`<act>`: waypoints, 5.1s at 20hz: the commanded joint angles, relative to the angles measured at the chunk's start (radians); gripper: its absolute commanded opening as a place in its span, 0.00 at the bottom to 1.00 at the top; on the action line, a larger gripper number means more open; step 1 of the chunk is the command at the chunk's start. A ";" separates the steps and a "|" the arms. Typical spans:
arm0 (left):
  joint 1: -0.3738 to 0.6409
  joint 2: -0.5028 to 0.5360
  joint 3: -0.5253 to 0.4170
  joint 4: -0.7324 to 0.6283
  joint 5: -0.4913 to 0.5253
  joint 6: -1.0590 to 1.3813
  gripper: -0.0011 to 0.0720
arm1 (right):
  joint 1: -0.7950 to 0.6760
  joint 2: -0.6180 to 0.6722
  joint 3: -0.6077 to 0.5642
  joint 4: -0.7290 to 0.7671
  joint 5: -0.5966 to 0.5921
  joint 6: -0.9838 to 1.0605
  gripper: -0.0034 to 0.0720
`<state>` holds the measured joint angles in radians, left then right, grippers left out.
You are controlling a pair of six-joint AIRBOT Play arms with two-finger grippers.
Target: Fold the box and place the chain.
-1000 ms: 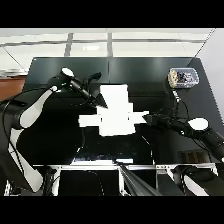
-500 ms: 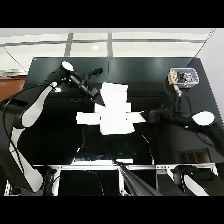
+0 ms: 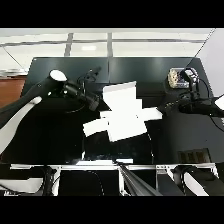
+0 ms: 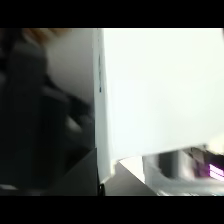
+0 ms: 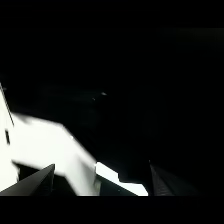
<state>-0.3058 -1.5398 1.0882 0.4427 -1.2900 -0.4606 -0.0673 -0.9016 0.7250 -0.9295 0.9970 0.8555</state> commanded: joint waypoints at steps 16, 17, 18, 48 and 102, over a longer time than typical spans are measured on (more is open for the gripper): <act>-0.109 0.056 -0.214 0.116 0.382 0.717 0.04 | 0.254 -0.001 -0.153 0.011 -0.072 -0.664 0.95; -0.108 0.056 -0.225 0.113 0.406 0.723 0.04 | 0.276 -0.001 -0.166 0.011 -0.091 -0.667 0.95; -0.108 0.056 -0.233 0.115 0.428 0.724 0.04 | 0.293 -0.004 -0.174 0.013 -0.098 -0.670 0.95; -0.107 0.056 -0.234 0.137 0.440 0.723 0.05 | 0.494 -0.183 -0.171 0.182 -0.264 -0.943 0.95; -0.107 0.056 -0.234 0.137 0.419 0.722 0.05 | 0.418 -0.417 -0.116 0.392 -0.277 -1.130 0.94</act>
<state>-0.4137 -1.4837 0.8543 0.5793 -0.8715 0.2619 0.3489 -1.3174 0.6075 -0.5323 0.7265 -0.2829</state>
